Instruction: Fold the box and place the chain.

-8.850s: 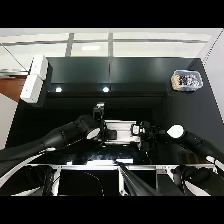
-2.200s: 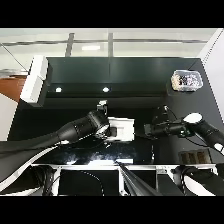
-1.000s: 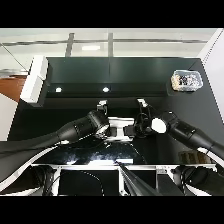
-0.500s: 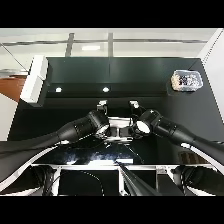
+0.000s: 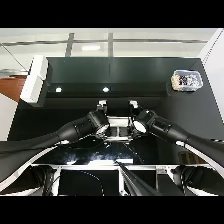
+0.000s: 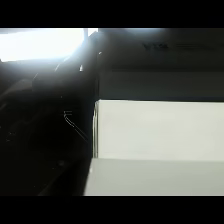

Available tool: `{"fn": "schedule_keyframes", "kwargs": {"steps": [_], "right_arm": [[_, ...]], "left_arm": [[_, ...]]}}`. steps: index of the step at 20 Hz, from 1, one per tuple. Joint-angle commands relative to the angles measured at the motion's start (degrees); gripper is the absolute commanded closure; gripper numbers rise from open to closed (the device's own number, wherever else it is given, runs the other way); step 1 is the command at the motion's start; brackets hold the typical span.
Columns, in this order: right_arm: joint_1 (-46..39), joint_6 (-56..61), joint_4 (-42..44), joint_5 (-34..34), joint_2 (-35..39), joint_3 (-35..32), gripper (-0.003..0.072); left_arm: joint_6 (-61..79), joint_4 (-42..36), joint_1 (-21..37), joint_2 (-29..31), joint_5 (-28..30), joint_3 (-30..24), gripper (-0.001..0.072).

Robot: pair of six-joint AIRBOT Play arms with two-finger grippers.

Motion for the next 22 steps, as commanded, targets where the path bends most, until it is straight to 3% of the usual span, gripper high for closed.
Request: {"fn": "schedule_keyframes", "kwargs": {"steps": [1, 4, 5, 6, 7, 9, 13, 14, 15, 16, 22], "right_arm": [[0.0, -0.2, 0.3, -1.4, -0.2, 0.0, 0.0644], [0.0, -0.2, 1.6, -1.4, -0.2, 0.0, 0.0613], [0.0, -0.2, 1.8, -1.5, -0.2, 0.0, 0.05], [0.0, 0.1, 1.8, -1.3, -0.2, 0.0, 0.0478], [0.0, 0.1, 1.8, -1.3, -0.2, 0.0, 0.0481], [0.0, 0.0, 1.7, -1.3, -0.2, 0.0, 0.0611], [0.0, 0.0, 1.7, -1.4, -0.2, 0.0, 0.0626], [0.0, 0.1, 1.7, -1.4, -0.2, 0.0, 0.0582], [0.0, 0.2, 1.7, -1.1, -0.2, 0.0, 0.0405], [-0.1, 0.2, 1.7, -0.8, -0.1, 0.0, 0.0303], [-0.1, 0.1, 0.3, 1.4, 3.7, 0.6, 0.0301]], "left_arm": [[0.4, 0.0, 0.0, 0.0, 0.1, 0.0, 0.0682], [0.4, 0.0, 0.0, 0.0, 0.1, 0.0, 0.0682], [0.4, 0.0, 0.0, 0.0, 0.1, 0.0, 0.0682], [0.4, 0.0, 0.0, 0.0, 0.1, 0.0, 0.0682], [0.4, 0.0, 0.0, 0.0, 0.1, 0.0, 0.0682], [0.4, 0.0, 0.0, 0.0, 0.1, 0.0, 0.0682], [0.4, 0.0, 0.0, 0.0, 0.1, 0.0, 0.0682], [0.4, 0.0, 0.0, 0.0, 0.1, 0.0, 0.0682], [0.4, 0.0, 0.0, 0.0, 0.1, 0.0, 0.0682], [0.4, 0.0, 0.0, 0.0, 0.1, 0.0, 0.0682], [0.4, 0.0, 0.0, 0.0, 0.1, 0.0, 0.0682]]}}
